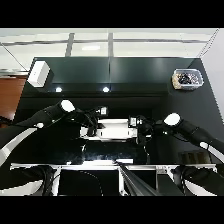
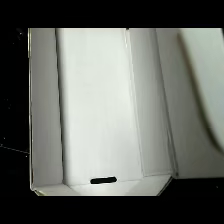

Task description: Fold the box and place the chain.

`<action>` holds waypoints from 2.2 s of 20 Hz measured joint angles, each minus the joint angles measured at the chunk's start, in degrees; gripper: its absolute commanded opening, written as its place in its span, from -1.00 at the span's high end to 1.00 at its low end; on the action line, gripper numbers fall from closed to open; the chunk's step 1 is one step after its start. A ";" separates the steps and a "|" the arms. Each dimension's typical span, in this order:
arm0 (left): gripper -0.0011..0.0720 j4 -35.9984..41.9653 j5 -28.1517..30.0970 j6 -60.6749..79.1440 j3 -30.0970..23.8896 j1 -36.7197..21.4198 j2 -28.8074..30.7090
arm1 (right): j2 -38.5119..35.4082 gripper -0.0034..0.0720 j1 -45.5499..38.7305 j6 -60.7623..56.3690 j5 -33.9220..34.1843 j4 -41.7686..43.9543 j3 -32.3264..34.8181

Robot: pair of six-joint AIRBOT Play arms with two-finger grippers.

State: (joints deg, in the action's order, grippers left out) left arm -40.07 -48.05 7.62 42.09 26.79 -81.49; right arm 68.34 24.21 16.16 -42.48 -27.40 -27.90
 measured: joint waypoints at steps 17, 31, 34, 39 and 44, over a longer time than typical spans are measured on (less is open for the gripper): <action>0.89 0.04 -0.02 0.04 0.00 0.00 0.02 | 0.07 -0.92 -0.07 -0.39 2.45 0.04 0.66; 0.89 0.04 -0.04 0.09 0.00 0.00 0.02 | 0.52 -0.92 3.32 -2.78 4.61 -1.53 0.42; 0.89 0.04 -0.02 0.07 0.00 0.00 0.00 | 0.55 -0.92 3.37 -3.04 4.70 -1.66 0.42; 0.89 0.04 -0.04 0.09 0.00 0.00 0.00 | 0.55 -0.39 3.37 -3.21 4.70 -1.81 0.42; 0.89 0.13 -0.04 0.09 0.00 0.00 0.00 | 0.55 -0.39 3.37 -3.21 4.72 -1.81 0.42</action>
State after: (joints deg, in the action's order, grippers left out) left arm -39.94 -48.10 7.70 42.09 26.79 -81.49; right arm 68.88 27.57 12.95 -37.76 -29.21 -27.49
